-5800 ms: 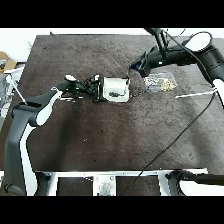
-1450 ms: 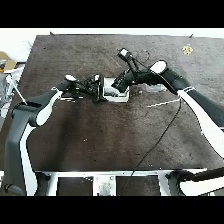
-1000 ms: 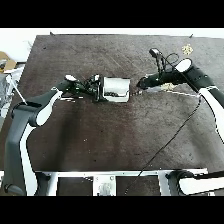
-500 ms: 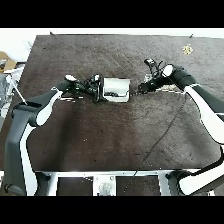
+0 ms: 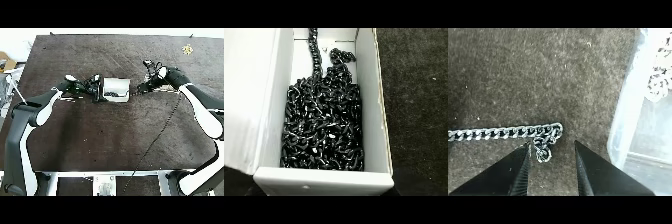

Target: Fold the box and place the chain.

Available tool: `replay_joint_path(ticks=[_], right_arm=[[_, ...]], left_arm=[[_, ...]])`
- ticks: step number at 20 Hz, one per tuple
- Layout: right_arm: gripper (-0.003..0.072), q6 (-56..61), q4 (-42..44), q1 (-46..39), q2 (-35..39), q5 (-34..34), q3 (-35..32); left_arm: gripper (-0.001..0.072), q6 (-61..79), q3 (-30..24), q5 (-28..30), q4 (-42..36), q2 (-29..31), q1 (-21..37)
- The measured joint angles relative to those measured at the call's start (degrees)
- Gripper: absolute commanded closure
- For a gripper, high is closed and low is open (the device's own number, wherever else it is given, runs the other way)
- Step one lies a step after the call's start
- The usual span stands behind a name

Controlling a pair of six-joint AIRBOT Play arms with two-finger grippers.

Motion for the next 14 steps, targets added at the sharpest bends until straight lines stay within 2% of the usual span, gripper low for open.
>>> replay_joint_path(ticks=[4,5,11,12,14], right_arm=[[0.0377,0.1,0.2,0.1,-0.5,0.2,0.0],[0.0490,0.1,0.3,0.2,-0.7,0.5,0.0],[0.0500,0.3,-0.6,1.2,-1.1,0.5,0.1],[0.0621,0.4,-1.2,1.2,-1.1,0.6,0.1],[0.0684,0.6,-1.8,1.2,-1.0,0.8,0.1]], left_arm=[[0.0434,0.0,0.0,0.0,0.0,0.0,0.0],[0.0434,0.0,0.0,0.0,0.0,0.0,0.0],[0.0434,0.0,0.0,0.0,0.0,0.0,0.0],[0.0434,0.0,0.0,0.0,0.0,0.0,0.0],[0.0434,0.0,0.0,0.0,0.0,0.0,0.0]])
